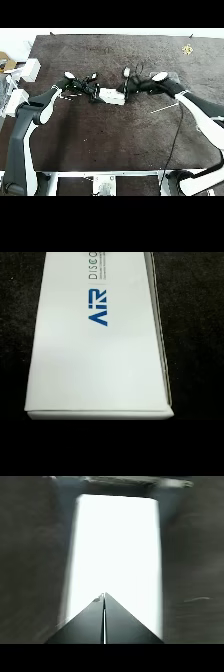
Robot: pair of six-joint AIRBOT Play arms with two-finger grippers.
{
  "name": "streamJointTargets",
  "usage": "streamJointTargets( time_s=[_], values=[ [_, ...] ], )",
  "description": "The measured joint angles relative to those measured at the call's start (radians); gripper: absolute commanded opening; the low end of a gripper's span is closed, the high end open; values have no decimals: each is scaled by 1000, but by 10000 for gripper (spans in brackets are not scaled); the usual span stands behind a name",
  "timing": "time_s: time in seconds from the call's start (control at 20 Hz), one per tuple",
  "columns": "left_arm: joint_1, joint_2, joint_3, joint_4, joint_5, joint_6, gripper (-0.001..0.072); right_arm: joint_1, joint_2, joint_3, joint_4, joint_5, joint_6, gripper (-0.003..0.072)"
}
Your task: Fold the box and place the chain.
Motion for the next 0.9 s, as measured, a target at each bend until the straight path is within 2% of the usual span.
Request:
streamJointTargets(
  time_s=[0.15,0.35,0.5,0.65,0.9],
  values=[
    [0,0,0,0,0,1,407,4,184,-18,62,-21,11,4],
    [0,0,0,1,0,2,407,4,520,-154,100,-237,102,4],
    [0,0,0,1,0,2,407,1,773,-351,104,-434,164,5],
    [0,0,0,1,0,2,407,3,1004,-604,108,-579,196,6],
    [0,0,0,-21,0,2,407,2,1230,-948,115,-721,247,6]
  ],
)
